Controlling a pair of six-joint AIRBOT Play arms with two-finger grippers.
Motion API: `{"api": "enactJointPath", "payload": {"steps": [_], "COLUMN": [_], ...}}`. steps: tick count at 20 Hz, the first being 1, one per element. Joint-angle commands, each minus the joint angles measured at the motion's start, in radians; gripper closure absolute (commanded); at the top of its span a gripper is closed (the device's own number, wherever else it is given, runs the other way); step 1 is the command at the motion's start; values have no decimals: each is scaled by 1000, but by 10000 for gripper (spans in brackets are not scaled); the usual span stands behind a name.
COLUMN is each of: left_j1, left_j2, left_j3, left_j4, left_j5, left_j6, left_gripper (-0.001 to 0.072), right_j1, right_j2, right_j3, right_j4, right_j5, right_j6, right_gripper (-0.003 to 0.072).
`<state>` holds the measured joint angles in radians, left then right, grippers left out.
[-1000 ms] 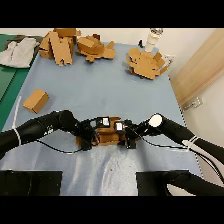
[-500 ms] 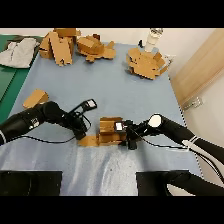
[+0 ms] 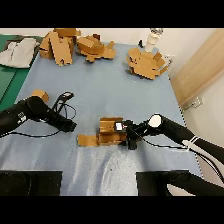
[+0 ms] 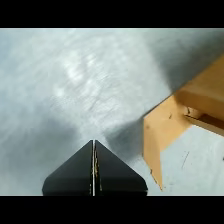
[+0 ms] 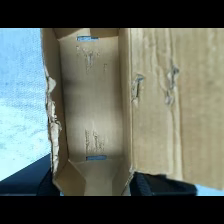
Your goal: Fold the box.
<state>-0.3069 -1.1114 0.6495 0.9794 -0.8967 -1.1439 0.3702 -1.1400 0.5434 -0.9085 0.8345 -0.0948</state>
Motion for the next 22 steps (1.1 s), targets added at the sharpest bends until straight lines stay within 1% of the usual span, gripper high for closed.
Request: {"api": "enactJointPath", "payload": {"steps": [1, 3, 4, 8, 10, 14, 16, 19, 20, 22], "left_j1": [17, -31, -63, -187, -240, -317, -336, -335, -335, -335], "left_j2": [-1, -1, -1, -1, -9, -53, -46, -24, -23, -24], "left_j3": [-69, -108, -119, -122, -122, -122, -119, -103, -99, -98], "left_j4": [-50, -118, -149, -295, -317, -358, -385, -393, -396, -444], "left_j5": [-53, -42, -21, 116, 167, 207, 241, 245, 263, 294], "left_j6": [-158, -151, -151, -120, -126, -128, -128, -124, -122, -154], "left_gripper": [679, 679, 679, 679, 680, 680, 680, 679, 678, 677], "right_j1": [-1, -1, -1, -1, -1, -1, -1, -1, -1, -1], "right_j2": [0, 0, -1, 0, 0, 0, 0, 0, 0, 0], "right_j3": [0, 0, 0, 0, 0, 0, 0, 0, 0, 0], "right_j4": [-2, -2, -2, -2, -2, -1, -1, -1, -1, -1], "right_j5": [0, 0, 0, 0, 0, 0, 0, 0, 0, 0], "right_j6": [0, 0, 0, 0, 0, 0, 0, 0, 0, 0], "right_gripper": [153, 153, 153, 153, 153, 153, 153, 153, 153, 153]}}
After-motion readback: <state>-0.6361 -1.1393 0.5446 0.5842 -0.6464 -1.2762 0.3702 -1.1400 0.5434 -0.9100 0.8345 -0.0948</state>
